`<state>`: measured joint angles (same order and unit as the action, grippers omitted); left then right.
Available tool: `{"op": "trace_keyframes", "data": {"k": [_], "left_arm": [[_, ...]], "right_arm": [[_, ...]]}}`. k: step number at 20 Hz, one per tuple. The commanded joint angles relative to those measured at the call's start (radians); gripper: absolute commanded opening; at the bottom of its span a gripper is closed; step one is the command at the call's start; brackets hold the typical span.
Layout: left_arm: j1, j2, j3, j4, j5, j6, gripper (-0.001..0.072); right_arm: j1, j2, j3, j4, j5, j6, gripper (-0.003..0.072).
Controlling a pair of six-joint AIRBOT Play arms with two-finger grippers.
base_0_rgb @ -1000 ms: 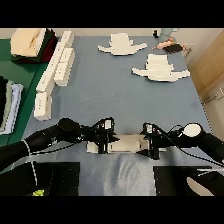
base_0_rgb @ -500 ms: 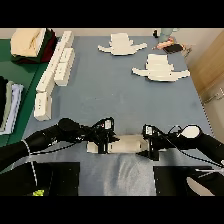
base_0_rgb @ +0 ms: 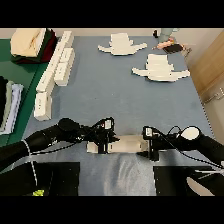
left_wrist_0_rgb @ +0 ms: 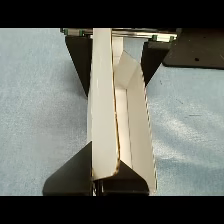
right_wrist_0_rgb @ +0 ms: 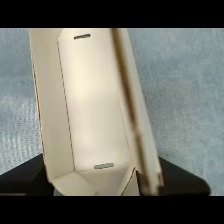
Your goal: Fold the box.
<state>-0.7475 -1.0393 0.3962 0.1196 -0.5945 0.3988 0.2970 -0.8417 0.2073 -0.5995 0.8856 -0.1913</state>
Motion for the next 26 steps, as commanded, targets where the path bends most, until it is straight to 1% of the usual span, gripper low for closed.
{"op": "trace_keyframes", "data": {"k": [1, 3, 4, 5, 8, 26], "left_arm": [[0.0, 0.0, 0.0, 0.0, 0.0, 0.0, 0.0018], [0.0, 0.0, 0.0, 0.0, 0.0, 0.0, 0.0018], [0.0, 0.0, 0.0, 0.0, 0.0, 0.0, 0.0017], [0.0, 0.0, 0.0, 0.0, 0.0, 0.0, 0.0017], [0.0, 0.0, 0.0, 0.0, 0.0, 0.0, 0.0017], [0.0, 0.0, 0.0, 0.0, 0.0, 0.0, 0.0017]], "right_arm": [[0.005, -0.001, -0.006, 0.009, -0.007, -0.02, 0.0612], [0.005, -0.001, -0.009, 0.009, -0.008, -0.02, 0.0609], [0.006, -0.001, -0.01, 0.01, -0.006, -0.029, 0.0549], [0.012, -0.001, -0.01, 0.008, -0.008, -0.029, 0.0515], [0.029, -0.001, -0.01, -0.003, -0.01, -0.028, 0.0512], [0.029, 0.0, -0.008, -0.031, -0.038, -0.027, 0.0511]]}}
